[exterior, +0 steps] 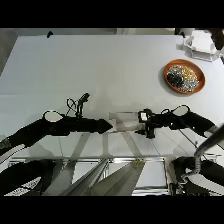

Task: Fold the box and place the chain.

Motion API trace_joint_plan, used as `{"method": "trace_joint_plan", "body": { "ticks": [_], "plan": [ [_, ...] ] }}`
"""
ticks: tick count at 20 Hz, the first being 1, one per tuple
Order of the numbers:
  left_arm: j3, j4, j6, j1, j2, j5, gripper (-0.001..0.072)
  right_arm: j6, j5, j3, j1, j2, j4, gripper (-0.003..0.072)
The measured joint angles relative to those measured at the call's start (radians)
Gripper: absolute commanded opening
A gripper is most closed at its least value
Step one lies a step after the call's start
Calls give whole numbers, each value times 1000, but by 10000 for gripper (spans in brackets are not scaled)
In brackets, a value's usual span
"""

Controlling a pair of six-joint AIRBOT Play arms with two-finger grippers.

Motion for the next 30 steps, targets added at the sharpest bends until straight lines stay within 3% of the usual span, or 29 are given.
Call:
{"method": "trace_joint_plan", "body": {
  "ticks": [9, 18, 24, 30],
  "plan": [
    [79, 217, -298, -64, -11, 80, 518, 0, 0, 0, 0, 0, 0, 416],
    [132, 291, -478, -140, -63, 140, 517, 0, 0, 0, 0, 0, 0, 416],
    [204, 335, -579, -171, -109, 163, 517, 2, 0, 0, -1, 0, 0, 416],
    [273, 504, -796, -187, -150, 126, 516, 1, 0, 0, -1, 0, 0, 416]
  ]
}}
